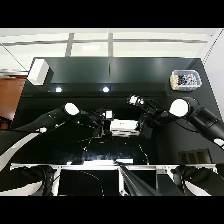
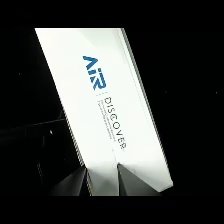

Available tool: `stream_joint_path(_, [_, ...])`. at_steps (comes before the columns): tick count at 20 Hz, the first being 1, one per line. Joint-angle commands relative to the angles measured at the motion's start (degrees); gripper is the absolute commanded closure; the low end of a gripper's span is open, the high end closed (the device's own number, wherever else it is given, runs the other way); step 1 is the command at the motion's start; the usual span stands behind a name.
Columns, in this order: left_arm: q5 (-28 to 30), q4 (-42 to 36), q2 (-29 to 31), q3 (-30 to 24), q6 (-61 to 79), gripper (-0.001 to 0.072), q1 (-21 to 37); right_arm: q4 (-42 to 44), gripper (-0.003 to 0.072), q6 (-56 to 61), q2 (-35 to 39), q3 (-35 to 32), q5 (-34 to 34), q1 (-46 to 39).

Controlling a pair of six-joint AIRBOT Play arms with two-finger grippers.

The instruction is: Fold the box and place the chain.

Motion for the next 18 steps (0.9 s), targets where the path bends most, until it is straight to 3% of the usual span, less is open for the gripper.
stream_joint_path(1, [0.4, 0.0, 0.0, 0.0, -0.2, 0.0377, 0.0, -0.9, 0.0475, 0.7, 0.5, 0.1, 1.1, 0.0])
stream_joint_path(15, [0.4, 0.0, 0.0, 0.0, -0.2, 0.0377, 0.0, 2.4, 0.0477, 1.4, -2.6, 0.3, -0.3, 0.0])
stream_joint_path(18, [0.4, 0.0, 0.0, 0.0, -0.2, 0.0377, 0.0, 2.9, 0.0480, 5.7, -2.5, 1.0, 2.5, -0.1])
